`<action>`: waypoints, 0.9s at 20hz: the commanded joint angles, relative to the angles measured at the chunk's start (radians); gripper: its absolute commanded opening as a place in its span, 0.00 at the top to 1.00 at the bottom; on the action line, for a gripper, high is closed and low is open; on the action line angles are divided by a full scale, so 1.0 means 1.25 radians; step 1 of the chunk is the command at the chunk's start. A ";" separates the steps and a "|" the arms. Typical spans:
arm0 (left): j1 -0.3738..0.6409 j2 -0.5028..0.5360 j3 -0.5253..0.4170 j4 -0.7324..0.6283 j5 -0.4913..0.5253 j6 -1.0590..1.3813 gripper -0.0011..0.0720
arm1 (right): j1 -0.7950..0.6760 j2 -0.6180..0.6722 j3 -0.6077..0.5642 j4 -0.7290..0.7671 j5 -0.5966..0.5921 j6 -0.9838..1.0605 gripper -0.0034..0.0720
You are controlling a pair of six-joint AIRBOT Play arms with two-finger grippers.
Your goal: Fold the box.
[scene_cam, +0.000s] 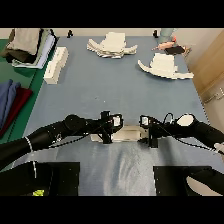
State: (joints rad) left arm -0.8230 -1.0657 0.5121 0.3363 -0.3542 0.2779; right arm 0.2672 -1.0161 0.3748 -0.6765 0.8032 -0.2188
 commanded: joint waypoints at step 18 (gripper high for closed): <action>0.142 0.217 0.004 0.570 -0.449 -0.902 0.89 | 0.001 -0.001 0.000 0.000 0.000 0.000 0.25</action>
